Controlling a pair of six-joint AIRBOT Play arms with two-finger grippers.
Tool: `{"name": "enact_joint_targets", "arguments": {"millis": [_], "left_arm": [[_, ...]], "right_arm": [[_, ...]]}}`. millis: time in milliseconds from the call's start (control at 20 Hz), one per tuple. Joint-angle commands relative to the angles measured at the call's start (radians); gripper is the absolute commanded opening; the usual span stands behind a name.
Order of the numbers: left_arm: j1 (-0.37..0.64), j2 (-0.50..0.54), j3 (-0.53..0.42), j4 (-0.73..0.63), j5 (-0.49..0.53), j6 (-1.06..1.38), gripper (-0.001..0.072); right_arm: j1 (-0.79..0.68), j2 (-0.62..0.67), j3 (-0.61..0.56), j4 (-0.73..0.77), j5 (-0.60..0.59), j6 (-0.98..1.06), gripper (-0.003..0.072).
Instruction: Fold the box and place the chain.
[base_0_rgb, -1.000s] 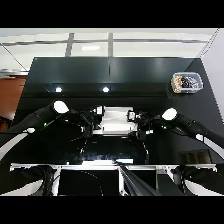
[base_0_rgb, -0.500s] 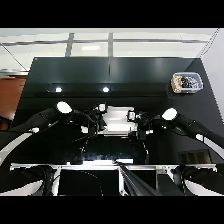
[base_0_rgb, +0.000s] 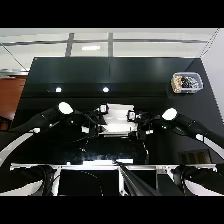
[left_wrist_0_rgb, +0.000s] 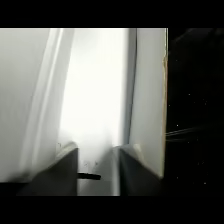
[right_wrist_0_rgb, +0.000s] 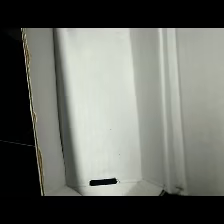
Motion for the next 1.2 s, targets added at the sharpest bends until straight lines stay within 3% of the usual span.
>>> {"name": "enact_joint_targets", "arguments": {"millis": [0, 150, 350, 450, 550, 650, 800, 1000, 1150], "left_arm": [[0.005, 0.030, 0.007, 0.094, 0.002, -0.024, 0.0037], [0.087, 0.133, 0.017, 0.307, 0.029, -0.305, 0.0028], [0.344, 0.268, 0.017, 0.542, -0.053, -0.835, 0.0030], [0.488, 0.278, 0.008, 0.529, -0.119, -1.023, 0.0029], [0.597, 0.259, -0.024, 0.525, -0.159, -1.413, 0.0029], [0.654, 0.199, -0.058, 0.412, -0.280, -1.472, 0.0030], [0.623, 0.074, -0.072, 0.202, -0.407, -1.304, 0.0029], [0.477, -0.065, -0.071, 0.095, -0.363, -1.246, 0.0028], [0.368, -0.097, -0.070, 0.016, -0.290, -1.213, 0.0029]], "right_arm": [[0.001, -0.001, 0.000, 0.000, 0.000, 0.000, 0.0444], [0.001, -0.001, 0.000, 0.000, 0.000, 0.001, 0.0444], [0.001, -0.001, 0.000, 0.000, 0.000, 0.000, 0.0444], [0.001, -0.001, 0.000, 0.000, 0.000, 0.001, 0.0444], [0.001, -0.001, 0.000, 0.000, 0.000, 0.000, 0.0444], [0.001, -0.001, 0.000, 0.000, 0.000, 0.001, 0.0444], [0.001, -0.001, 0.000, 0.000, 0.000, 0.000, 0.0444], [0.001, -0.001, 0.000, 0.000, 0.000, 0.000, 0.0444], [0.001, -0.001, 0.000, 0.000, 0.000, 0.000, 0.0445]]}}
